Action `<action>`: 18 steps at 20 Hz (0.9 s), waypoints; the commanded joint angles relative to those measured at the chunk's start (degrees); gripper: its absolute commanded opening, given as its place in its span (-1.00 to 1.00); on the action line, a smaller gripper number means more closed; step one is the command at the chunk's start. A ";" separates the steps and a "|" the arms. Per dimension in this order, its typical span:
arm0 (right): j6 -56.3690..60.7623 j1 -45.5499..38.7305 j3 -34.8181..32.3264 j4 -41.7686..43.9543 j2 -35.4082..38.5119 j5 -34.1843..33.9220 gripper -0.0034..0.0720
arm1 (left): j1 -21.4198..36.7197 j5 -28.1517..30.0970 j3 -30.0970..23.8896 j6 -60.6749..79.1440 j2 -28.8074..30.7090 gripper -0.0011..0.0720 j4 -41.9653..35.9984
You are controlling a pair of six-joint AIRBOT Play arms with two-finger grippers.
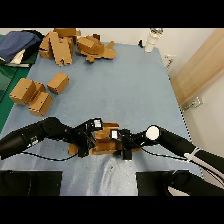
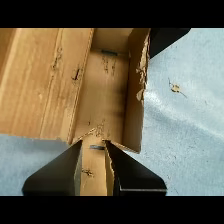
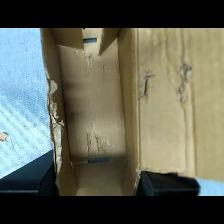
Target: Fold the box.
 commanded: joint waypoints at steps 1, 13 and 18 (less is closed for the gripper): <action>-0.04 -0.02 0.00 0.00 0.02 0.00 0.36 | -0.02 0.31 0.02 0.57 -0.09 -0.33 -1.16; -0.04 -0.02 0.00 0.00 0.02 0.00 0.36 | -0.02 -2.38 0.02 0.46 -0.26 0.81 -1.44; -0.04 0.00 0.00 0.00 0.02 0.00 0.36 | -0.02 -2.62 0.02 0.46 -0.46 0.80 -1.42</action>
